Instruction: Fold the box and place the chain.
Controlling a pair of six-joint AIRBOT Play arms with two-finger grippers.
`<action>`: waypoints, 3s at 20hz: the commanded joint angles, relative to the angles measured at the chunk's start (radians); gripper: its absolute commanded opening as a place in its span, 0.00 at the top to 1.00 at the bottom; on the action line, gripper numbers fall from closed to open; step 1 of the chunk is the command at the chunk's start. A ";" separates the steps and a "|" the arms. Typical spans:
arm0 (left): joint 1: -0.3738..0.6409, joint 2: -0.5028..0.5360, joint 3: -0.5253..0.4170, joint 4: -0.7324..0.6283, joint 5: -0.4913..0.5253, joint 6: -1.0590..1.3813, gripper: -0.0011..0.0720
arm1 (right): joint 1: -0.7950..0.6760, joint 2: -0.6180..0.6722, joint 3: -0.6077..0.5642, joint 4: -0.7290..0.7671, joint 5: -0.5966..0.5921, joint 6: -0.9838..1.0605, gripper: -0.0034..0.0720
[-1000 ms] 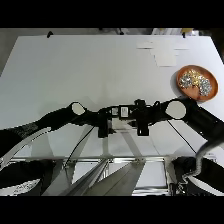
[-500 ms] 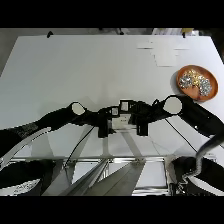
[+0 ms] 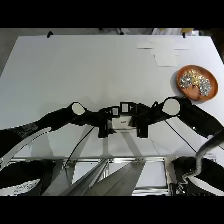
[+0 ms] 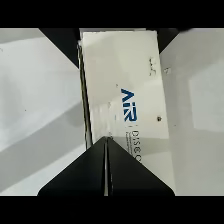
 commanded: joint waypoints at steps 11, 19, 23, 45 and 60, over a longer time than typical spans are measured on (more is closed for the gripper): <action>0.000 0.000 0.000 0.000 0.000 0.000 0.64 | 0.001 -0.001 -0.053 -0.031 -0.069 -0.007 0.93; 0.000 0.000 0.000 0.000 0.000 0.000 0.64 | 0.001 0.000 -0.063 -0.055 -0.068 0.023 0.93; 0.000 0.000 0.000 0.000 0.000 0.000 0.64 | -0.001 0.070 -0.050 -0.072 -0.064 0.078 0.93; 0.000 0.000 0.000 0.000 -0.001 0.000 0.64 | -0.570 0.303 -0.269 -0.467 0.369 1.010 0.93; 0.000 0.000 0.000 -0.006 0.000 0.000 0.64 | -0.570 0.303 -0.269 -0.468 0.370 1.010 0.93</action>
